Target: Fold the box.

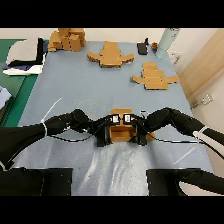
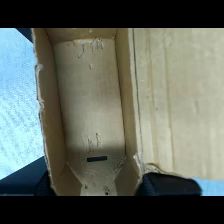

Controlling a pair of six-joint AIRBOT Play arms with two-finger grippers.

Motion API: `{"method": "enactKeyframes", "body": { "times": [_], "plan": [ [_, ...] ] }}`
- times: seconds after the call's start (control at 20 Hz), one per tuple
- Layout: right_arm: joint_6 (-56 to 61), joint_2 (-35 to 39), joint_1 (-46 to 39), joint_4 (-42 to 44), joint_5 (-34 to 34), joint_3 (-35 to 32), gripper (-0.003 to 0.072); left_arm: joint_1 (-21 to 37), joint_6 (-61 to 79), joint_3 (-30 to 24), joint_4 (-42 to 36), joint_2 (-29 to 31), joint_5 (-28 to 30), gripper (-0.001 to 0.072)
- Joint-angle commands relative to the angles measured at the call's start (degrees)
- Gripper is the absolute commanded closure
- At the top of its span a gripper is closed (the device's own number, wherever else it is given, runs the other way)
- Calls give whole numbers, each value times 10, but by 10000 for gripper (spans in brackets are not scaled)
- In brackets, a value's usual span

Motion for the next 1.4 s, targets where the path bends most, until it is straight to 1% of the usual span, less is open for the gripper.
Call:
{"method": "enactKeyframes", "body": {
  "times": [0.0,0.1,0.15,0.25,0.35,0.55,1.35],
  "plan": [
    [0,0,0,0,0,0,115,0,-16,1,2,0,8,34],
    [0,0,0,0,0,0,115,0,-20,1,4,0,8,46],
    [0,0,0,0,0,0,115,0,-20,1,5,0,7,63],
    [0,0,0,0,0,0,115,0,-19,1,5,0,7,64],
    [0,0,0,0,0,0,115,-1,-19,1,9,0,8,293],
    [0,0,0,0,0,0,115,-1,-16,1,9,0,8,281],
    [0,0,0,0,0,0,115,-1,-15,1,9,0,7,282]
  ]
}}
